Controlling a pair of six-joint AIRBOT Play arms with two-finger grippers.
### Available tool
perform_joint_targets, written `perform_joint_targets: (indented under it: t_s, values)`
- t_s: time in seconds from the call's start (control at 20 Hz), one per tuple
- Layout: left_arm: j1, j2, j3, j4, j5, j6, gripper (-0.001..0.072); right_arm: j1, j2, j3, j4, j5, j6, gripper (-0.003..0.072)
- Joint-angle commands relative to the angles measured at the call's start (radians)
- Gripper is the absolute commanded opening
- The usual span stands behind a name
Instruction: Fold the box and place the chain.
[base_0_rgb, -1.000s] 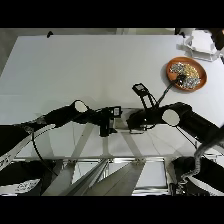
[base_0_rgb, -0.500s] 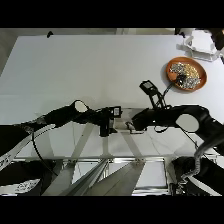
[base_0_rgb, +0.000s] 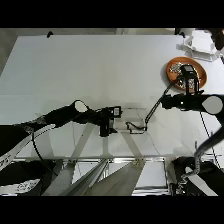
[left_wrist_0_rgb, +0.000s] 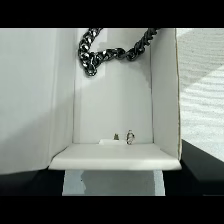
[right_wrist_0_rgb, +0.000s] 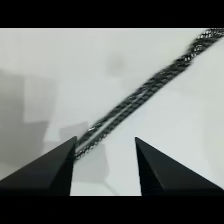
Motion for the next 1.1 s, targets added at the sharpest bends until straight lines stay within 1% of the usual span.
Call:
perform_joint_targets:
  t_s: [0.0,0.1,0.2,0.25,0.35,0.5,0.8,0.85,0.95,1.0,1.05]
  values:
    - [0.000,0.000,0.000,0.000,0.000,0.000,0.0435,-0.082,-0.187,0.067,-0.059,-0.055,-0.037,0.0464]
    - [0.000,0.000,0.000,0.000,0.000,0.000,0.0435,-0.082,-0.336,0.168,-0.074,-0.032,-0.036,0.0463]
    - [0.000,0.000,0.000,0.000,0.000,0.000,0.0435,-0.082,-0.467,0.280,-0.097,0.039,-0.027,0.0461]
    - [0.000,0.000,0.000,0.000,0.000,0.000,0.0435,-0.079,-0.521,0.331,-0.120,0.075,-0.001,0.0461]
    - [0.000,0.000,0.000,0.000,0.000,0.000,0.0435,-0.068,-0.591,0.394,-0.174,0.108,0.021,0.0460]
    - [0.000,0.000,0.000,0.000,0.001,0.000,0.0435,-0.056,-0.636,0.418,-0.203,0.109,0.048,0.0456]
    - [0.000,0.000,0.000,0.001,0.000,0.000,0.0435,-0.056,-0.684,0.418,-0.197,0.137,0.073,0.0387]
    - [0.000,0.000,0.000,0.000,0.000,0.000,0.0435,-0.056,-0.684,0.418,-0.190,0.135,0.072,0.0299]
    - [0.000,0.000,0.000,0.000,0.000,0.000,0.0435,-0.056,-0.684,0.418,-0.182,0.135,0.072,0.0181]
    - [0.000,0.000,0.000,0.000,0.000,0.000,0.0435,-0.056,-0.684,0.418,-0.180,0.135,0.072,0.0156]
    - [0.000,0.000,0.000,0.000,0.000,0.000,0.0435,-0.056,-0.684,0.418,-0.180,0.135,0.072,0.0151]
